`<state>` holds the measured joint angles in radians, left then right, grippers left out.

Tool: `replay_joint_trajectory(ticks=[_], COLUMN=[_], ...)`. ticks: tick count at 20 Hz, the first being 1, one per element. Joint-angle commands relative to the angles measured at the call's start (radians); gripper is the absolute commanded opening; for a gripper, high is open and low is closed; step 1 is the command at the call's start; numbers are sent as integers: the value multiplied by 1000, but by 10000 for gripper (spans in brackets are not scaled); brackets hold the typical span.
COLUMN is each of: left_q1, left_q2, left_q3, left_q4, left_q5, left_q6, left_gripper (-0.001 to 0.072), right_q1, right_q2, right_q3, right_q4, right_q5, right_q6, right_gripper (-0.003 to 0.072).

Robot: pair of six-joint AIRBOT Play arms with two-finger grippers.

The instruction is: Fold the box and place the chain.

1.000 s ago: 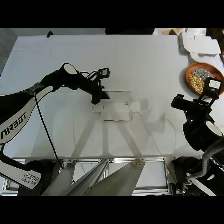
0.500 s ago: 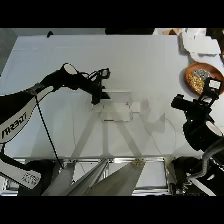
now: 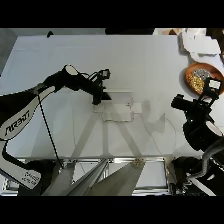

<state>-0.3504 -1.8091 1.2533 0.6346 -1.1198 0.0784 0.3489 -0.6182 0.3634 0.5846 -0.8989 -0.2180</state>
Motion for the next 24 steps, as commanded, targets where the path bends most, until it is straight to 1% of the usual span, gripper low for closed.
replay_joint_trajectory(ticks=[1, 5, 7, 12, 18, 19, 21, 23, 24], left_q1=[0, 0, 0, 0, 0, 0, 0, 0, 0], left_q2=[1, 35, 54, 43, 41, 41, 41, 41, 41], left_q3=[0, 0, 0, 0, 0, 0, 0, 0, 0], left_q4=[14, 67, 70, 72, 74, 74, 74, 74, 73], left_q5=[1, 2, 8, 31, 31, 31, 31, 31, 31], left_q6=[6, 36, 56, 64, 63, 63, 63, 63, 63], left_gripper=[3, 1, 1, 1, 13, 14, 14, 14, 14], right_q1=[0, 0, 0, 0, 0, 0, 0, 0, 0], right_q2=[1, 1, 1, 1, 1, 1, 1, 1, 1], right_q3=[1, 2, 2, 2, 2, 2, 8, 28, 40], right_q4=[-1, -1, -1, -1, -1, -1, 23, 97, 150], right_q5=[1, 1, 1, 1, 14, 37, 148, 303, 388], right_q6=[0, 0, 0, 0, -1, -14, -134, -303, -383], right_gripper=[666, 666, 666, 666, 666, 650, 519, 519, 498])
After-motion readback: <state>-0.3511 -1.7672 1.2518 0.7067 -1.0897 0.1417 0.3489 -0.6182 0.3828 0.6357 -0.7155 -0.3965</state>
